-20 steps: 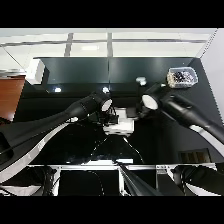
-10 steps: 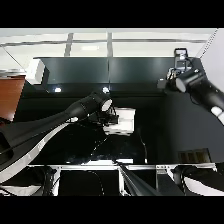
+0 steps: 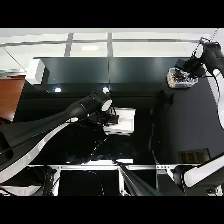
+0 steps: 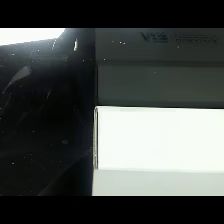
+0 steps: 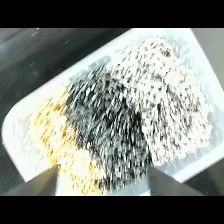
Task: Fold the box and place the chain.
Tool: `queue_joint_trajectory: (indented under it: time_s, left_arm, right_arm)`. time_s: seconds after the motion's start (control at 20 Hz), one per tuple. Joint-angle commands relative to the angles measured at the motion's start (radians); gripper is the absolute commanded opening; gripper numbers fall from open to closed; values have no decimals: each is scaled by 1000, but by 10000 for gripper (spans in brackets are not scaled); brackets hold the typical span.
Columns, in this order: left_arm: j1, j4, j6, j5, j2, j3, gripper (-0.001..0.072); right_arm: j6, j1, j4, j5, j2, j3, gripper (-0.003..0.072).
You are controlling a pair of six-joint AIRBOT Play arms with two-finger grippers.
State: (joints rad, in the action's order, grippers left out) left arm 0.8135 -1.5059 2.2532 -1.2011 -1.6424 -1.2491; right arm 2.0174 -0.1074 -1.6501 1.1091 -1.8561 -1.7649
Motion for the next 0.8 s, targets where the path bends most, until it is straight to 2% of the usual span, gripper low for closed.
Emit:
queue_joint_trajectory:
  time_s: [0.0, 0.2, 0.25, 0.3, 0.35, 0.4, 0.45, 0.75]
  left_arm:
    - [0, 0, -1, -10, 0, -1, 30]
    - [0, 0, -1, -15, 0, -1, 31]
    - [0, 0, -1, -15, 0, -1, 30]
    - [0, 0, -1, -15, 0, -1, 30]
    - [0, 0, -1, -14, 0, -1, 30]
    - [0, 0, -1, -14, 0, -1, 31]
    - [0, 0, -1, -15, 0, -1, 30]
    - [0, 0, -1, -14, 0, -1, 30]
  right_arm:
    - [-37, -49, 68, 69, -122, -127, 539]
    - [-48, -53, 72, 27, -158, -127, 537]
    - [-51, -53, 72, 27, -166, -127, 446]
    - [-58, -53, 72, 31, -171, -127, 401]
    - [-68, -53, 72, 35, -171, -128, 197]
    - [-76, -53, 72, 42, -165, -131, 47]
    - [-97, -53, 72, 43, -150, -132, 19]
    - [-273, -53, 61, 61, 72, -132, 19]
